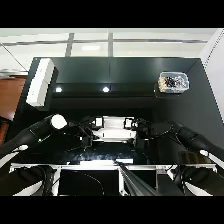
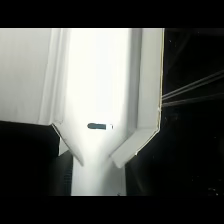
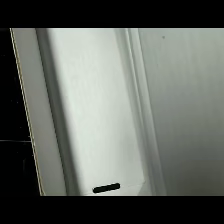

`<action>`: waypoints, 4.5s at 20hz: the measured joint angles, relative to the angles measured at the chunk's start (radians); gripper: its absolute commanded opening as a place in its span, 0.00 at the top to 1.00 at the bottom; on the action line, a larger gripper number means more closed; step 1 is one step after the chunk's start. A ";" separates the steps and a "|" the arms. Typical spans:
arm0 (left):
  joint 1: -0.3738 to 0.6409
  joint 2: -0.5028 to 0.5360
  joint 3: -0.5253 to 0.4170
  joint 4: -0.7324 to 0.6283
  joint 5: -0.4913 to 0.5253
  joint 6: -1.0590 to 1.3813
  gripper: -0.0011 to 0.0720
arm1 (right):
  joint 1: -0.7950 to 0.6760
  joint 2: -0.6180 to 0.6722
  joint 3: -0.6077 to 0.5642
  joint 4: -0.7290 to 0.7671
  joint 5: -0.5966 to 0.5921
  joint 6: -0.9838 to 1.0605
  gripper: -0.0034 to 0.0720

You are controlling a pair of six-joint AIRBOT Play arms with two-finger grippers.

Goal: Fold the box and place the chain.

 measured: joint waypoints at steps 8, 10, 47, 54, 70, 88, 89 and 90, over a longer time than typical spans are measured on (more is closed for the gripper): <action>-0.002 -0.001 0.000 -0.037 0.004 0.011 0.69 | 0.000 0.000 0.000 0.000 0.000 0.001 0.32; -0.002 -0.001 0.000 -0.049 0.005 0.014 0.69 | 0.000 0.000 0.000 0.000 0.000 0.001 0.32; -0.037 -0.046 0.029 -0.200 -0.006 0.051 0.95 | 0.000 0.000 0.000 0.001 -0.002 0.003 0.32; 0.278 0.079 0.042 -0.008 -0.219 -0.505 0.95 | 0.000 0.000 0.000 0.001 -0.001 0.007 0.32; 0.575 -0.010 -0.148 -0.090 -0.305 -1.046 0.94 | 0.000 0.000 0.000 0.000 -0.003 0.008 0.32; 0.418 -0.060 -0.006 -0.274 -0.429 -0.932 0.03 | 0.002 0.000 0.000 0.000 -0.003 0.008 0.32; 0.394 -0.055 0.003 -0.274 -0.430 -0.945 0.03 | 0.002 0.000 0.000 0.000 -0.003 0.008 0.32; 0.370 -0.051 0.010 -0.268 -0.420 -0.965 0.03 | 0.002 0.000 0.000 0.000 -0.003 0.008 0.32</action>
